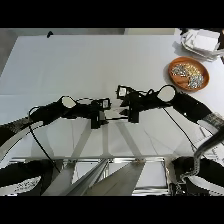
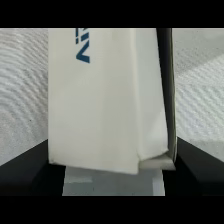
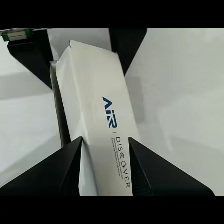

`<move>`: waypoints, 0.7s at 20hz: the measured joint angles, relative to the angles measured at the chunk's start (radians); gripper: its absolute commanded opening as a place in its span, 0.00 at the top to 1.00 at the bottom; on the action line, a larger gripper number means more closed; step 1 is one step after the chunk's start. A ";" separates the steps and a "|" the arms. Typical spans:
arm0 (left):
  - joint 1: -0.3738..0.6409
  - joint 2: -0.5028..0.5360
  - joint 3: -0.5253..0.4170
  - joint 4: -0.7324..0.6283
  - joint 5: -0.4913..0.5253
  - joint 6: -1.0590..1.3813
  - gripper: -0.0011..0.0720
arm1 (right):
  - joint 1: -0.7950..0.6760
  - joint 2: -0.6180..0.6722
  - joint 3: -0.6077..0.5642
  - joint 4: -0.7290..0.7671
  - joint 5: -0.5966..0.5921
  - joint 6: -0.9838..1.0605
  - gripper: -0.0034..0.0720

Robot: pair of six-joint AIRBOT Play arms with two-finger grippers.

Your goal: Fold the box and place the chain.

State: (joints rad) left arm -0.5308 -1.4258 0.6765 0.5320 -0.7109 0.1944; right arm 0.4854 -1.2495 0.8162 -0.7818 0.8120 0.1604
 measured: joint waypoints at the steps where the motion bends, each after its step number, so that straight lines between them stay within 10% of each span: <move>1: 0.000 0.000 0.000 0.001 0.000 0.001 0.81 | 0.000 -0.002 0.000 0.000 0.006 0.000 0.57; 14: 0.000 0.000 0.000 0.001 -0.003 0.000 0.81 | 0.000 -0.032 -0.020 0.006 0.017 0.023 0.47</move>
State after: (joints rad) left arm -0.5308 -1.4258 0.6765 0.5331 -0.7136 0.1947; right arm 0.4858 -1.2819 0.7959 -0.7761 0.8288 0.1837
